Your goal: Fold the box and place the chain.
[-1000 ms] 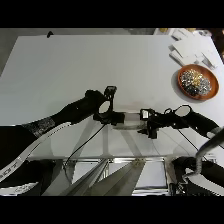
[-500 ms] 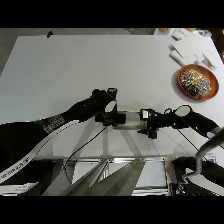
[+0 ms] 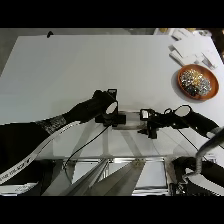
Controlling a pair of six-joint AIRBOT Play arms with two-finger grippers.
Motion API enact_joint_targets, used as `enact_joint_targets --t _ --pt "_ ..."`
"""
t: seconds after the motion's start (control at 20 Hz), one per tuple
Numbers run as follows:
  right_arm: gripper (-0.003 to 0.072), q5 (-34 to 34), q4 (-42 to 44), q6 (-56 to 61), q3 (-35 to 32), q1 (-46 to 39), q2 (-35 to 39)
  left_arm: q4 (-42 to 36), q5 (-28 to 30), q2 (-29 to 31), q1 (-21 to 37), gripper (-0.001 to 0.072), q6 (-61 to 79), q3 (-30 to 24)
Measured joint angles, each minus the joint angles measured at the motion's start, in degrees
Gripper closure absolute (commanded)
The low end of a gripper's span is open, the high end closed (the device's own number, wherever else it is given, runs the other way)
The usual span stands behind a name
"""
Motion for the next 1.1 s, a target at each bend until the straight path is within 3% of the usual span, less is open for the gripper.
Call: enact_joint_targets --t 0.05,0.25,0.4,0.75,0.85,0.95,1.05,1.1 --pt "0.0287 0.07 0.04 0.02 0.0 0.0 0.0 -0.04 0.04 0.0 -0.09 0.0705 -0.13 0.0" --pt "0.0287 0.28 0.15 0.24 -0.02 0.0 -0.02 0.15 -0.24 0.0 -0.33 0.0704 0.15 0.02" --pt "0.0287 0.0 0.0 -0.11 -0.02 0.0 -0.02 0.76 -0.31 0.0 -0.66 0.0602 0.76 0.02" --pt "0.0287 -0.02 -0.07 -0.09 0.0 0.0 -0.02 1.25 -0.37 0.0 -0.96 0.0601 0.74 0.02" --pt "0.0287 0.0 -0.04 -0.02 -0.02 -0.02 -0.02 1.11 -0.15 0.0 -0.96 0.0705 0.7 0.02" --pt "0.0287 0.17 0.07 0.35 -0.02 -0.02 -0.02 1.07 -0.24 0.0 -0.96 0.0705 0.44 0.02" --pt "0.0287 0.15 0.07 0.26 -0.02 -0.02 -0.02 1.11 -0.26 0.0 -0.98 0.0673 0.61 0.02" --pt "0.0287 0.04 0.02 0.04 -0.02 0.0 -0.02 1.2 -0.28 0.0 -0.98 0.0589 0.94 0.02"
